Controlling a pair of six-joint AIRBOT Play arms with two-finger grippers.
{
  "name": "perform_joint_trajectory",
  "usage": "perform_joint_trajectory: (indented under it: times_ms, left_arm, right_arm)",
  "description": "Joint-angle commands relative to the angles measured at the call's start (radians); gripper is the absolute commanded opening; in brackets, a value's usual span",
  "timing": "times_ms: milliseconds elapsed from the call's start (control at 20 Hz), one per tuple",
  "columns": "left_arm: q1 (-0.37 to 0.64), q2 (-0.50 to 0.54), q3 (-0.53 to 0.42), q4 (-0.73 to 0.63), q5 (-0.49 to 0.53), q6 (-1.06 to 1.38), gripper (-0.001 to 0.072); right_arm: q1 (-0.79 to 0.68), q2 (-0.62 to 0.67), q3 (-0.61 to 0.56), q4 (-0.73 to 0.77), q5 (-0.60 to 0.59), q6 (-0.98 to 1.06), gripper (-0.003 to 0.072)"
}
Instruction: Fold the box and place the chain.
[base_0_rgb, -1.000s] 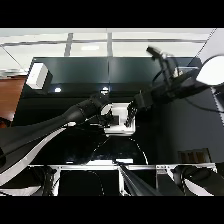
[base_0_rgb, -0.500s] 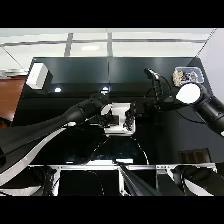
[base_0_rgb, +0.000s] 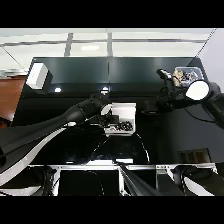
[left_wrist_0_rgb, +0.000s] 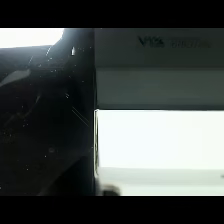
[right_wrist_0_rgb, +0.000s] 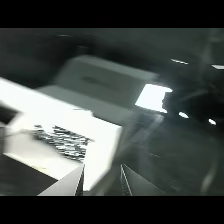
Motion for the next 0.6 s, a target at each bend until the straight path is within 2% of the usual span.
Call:
perform_joint_trajectory:
  times_ms: [0, 50, 100, 150, 400, 500, 550]
  left_arm:
    - [-0.002, -0.001, 0.003, -0.005, 0.014, -0.006, 0.0028]
    - [-0.001, -0.001, 0.015, -0.019, -0.006, -0.006, 0.0114]
    - [-0.002, 0.004, 0.031, -0.015, -0.031, -0.005, 0.0397]
    - [-0.008, 0.021, 0.043, 0.012, -0.053, 0.001, 0.071]
    - [-0.045, 0.22, 0.033, 0.277, -0.209, 0.134, 0.0707]
    - [-0.01, 0.338, -0.045, 0.434, -0.274, 0.149, 0.0703]
    - [0.035, 0.388, -0.098, 0.47, -0.291, 0.15, 0.0702]
  right_arm:
    - [-0.038, 0.0, -0.002, -0.053, 0.054, -0.026, 0.0276]
    - [-0.032, 0.0, -0.002, -0.051, 0.053, -0.031, 0.0276]
    - [-0.025, 0.0, -0.002, -0.051, 0.053, -0.037, 0.0276]
    - [-0.018, 0.001, -0.002, -0.05, 0.054, -0.037, 0.0276]
    - [-0.006, 0.0, -0.002, -0.053, 0.034, -0.038, 0.0276]
    - [-0.006, 0.0, -0.002, -0.054, 0.026, -0.037, 0.0276]
    - [-0.006, 0.0, -0.002, -0.054, 0.026, -0.037, 0.0276]
